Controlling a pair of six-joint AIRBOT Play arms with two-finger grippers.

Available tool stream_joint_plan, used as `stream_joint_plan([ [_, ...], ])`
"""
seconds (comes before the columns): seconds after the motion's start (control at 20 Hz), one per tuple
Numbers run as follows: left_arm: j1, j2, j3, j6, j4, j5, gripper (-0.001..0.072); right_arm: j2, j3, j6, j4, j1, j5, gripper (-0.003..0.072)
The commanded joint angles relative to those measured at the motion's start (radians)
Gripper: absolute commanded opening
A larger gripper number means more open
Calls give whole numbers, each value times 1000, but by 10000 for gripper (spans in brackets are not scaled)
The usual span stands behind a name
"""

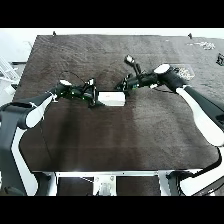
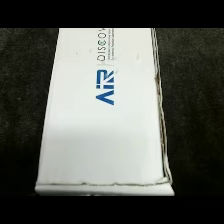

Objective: Fold the box and place the chain.

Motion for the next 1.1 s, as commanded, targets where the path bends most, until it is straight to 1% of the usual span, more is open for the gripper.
stream_joint_plan([
  [0.0, 1, 1, 0, 3, 1, 0, 542, 137, -14, 55, 39, -20, -18, 3],
  [0.1, 1, 1, 0, 3, 1, 0, 542, 240, -91, 109, 38, -19, -81, 2],
  [0.25, 1, 1, 0, 3, 1, 0, 542, 427, -283, 169, 13, -32, -214, 3],
  [0.35, 1, 1, 0, 3, 1, 0, 542, 541, -412, 180, 13, -55, -250, 4],
  [0.45, 1, 1, 0, 3, 1, 0, 542, 639, -533, 206, 13, -92, -255, 4],
  [0.6, 1, 1, 0, 3, -14, 4, 542, 735, -697, 226, 13, -162, -264, 4],
  [0.7, 1, 1, 0, 3, -23, -10, 542, 781, -782, 231, 13, -192, -300, 4],
  [0.8, 1, 1, 0, 3, -23, -16, 541, 803, -837, 230, 12, -201, -326, 5],
  [0.85, 1, 2, 0, 3, -25, -15, 527, 803, -848, 223, 13, -201, -325, 4],
  [0.9, 2, 9, 0, -8, -26, -15, 205, 803, -856, 219, 13, -201, -326, 5],
  [0.95, 10, 24, 0, -21, -16, -16, 20, 803, -858, 219, 12, -201, -326, 4],
  [1.05, 26, 63, 2, -170, -31, 3, 17, 804, -858, 220, 13, -201, -333, 5],
])
